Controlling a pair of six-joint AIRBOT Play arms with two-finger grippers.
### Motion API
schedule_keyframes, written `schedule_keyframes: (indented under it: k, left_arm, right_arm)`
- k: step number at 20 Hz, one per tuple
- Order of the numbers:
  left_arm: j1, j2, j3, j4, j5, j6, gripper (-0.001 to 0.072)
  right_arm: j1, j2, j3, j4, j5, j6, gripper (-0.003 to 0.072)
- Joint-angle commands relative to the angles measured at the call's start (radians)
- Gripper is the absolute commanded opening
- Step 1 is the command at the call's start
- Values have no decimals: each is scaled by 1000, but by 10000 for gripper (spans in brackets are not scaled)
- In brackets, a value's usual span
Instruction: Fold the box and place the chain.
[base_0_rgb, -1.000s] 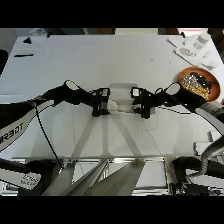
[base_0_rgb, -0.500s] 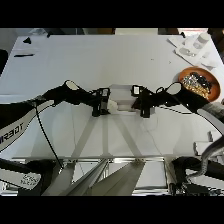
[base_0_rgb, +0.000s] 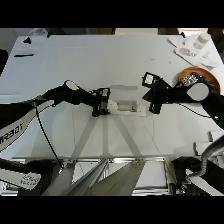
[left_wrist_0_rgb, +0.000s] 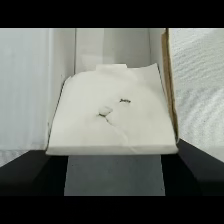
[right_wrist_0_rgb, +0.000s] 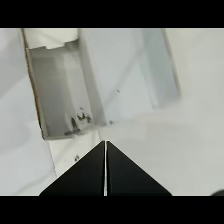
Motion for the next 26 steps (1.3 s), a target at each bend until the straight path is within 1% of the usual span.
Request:
schedule_keyframes:
  k: [1, 3, 4, 6, 8, 10, 12, 15, 18, 20, 23, 26]
  left_arm:
    - [0, 0, 1, 0, 0, 0, 206]
    - [0, 0, 1, 0, 0, 0, 206]
    - [0, 0, 1, 0, 0, 0, 206]
    - [0, 0, 1, 0, 0, 0, 206]
    - [0, 0, 1, 0, 0, 0, 206]
    - [0, 0, 1, 0, 0, 0, 206]
    - [0, 0, 1, 0, 0, 0, 206]
    - [0, 0, 1, 0, 0, 0, 206]
    - [0, 0, 1, 0, 0, 0, 206]
    - [0, 0, 1, 0, 0, 0, 206]
    - [0, 0, 1, 0, 0, 0, 206]
    - [0, 0, 1, 0, 0, 0, 206]
  right_arm:
    - [-35, 98, 0, -218, 2, 372, 11]
    - [-99, 98, -2, -276, 43, 555, 12]
    - [-137, 98, -11, -278, 66, 617, 10]
    - [-207, 98, -54, -277, 99, 666, 9]
    - [-261, 98, -127, -257, 104, 705, 8]
    - [-281, 92, -206, -192, 62, 707, 7]
    - [-281, 58, -240, -102, 36, 706, 6]
    - [-281, -64, -241, 34, 33, 698, 5]
    - [-270, -165, -241, 207, 3, 609, 5]
    - [-242, -199, -241, 272, -29, 573, 5]
    - [-205, -228, -241, 301, -78, 567, 5]
    - [-203, -233, -241, 398, -50, 484, 5]
